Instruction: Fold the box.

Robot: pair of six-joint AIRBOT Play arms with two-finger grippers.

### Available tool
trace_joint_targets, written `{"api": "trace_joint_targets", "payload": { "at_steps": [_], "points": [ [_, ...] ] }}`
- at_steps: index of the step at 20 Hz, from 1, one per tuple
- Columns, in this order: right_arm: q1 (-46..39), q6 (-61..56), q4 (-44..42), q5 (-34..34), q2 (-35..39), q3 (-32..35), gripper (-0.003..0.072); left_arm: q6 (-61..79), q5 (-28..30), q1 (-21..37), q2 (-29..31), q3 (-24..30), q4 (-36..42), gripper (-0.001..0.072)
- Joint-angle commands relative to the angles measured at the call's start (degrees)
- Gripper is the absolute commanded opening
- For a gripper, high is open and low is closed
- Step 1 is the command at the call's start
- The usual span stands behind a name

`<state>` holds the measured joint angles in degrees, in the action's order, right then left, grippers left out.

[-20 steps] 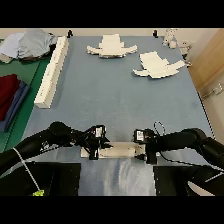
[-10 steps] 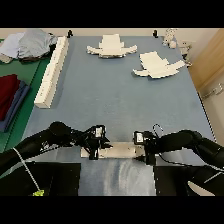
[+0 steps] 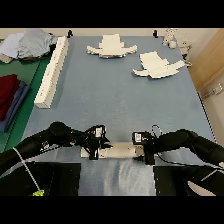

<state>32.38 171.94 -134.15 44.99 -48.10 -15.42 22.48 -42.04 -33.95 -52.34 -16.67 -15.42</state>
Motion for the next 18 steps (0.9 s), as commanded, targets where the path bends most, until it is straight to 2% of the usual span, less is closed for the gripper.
{"api": "trace_joint_targets", "payload": {
  "at_steps": [1,7,9,18],
  "points": [
    [0.0,0.1,0.0,-0.2,-0.2,0.1,0.0693,0.0,0.0,0.0,0.0,0.0,0.0,0.0015],
    [0.0,0.1,0.0,-1.9,-0.4,1.0,0.0693,0.0,0.0,0.0,0.0,0.0,0.0,0.0014],
    [0.6,0.1,0.2,-1.7,-0.9,1.1,0.0534,0.0,0.0,0.0,0.0,0.0,0.0,0.0014],
    [1.0,0.1,0.4,-2.1,-0.7,1.0,0.0529,0.0,0.0,0.0,0.0,0.0,0.0,0.0014]
  ]
}}
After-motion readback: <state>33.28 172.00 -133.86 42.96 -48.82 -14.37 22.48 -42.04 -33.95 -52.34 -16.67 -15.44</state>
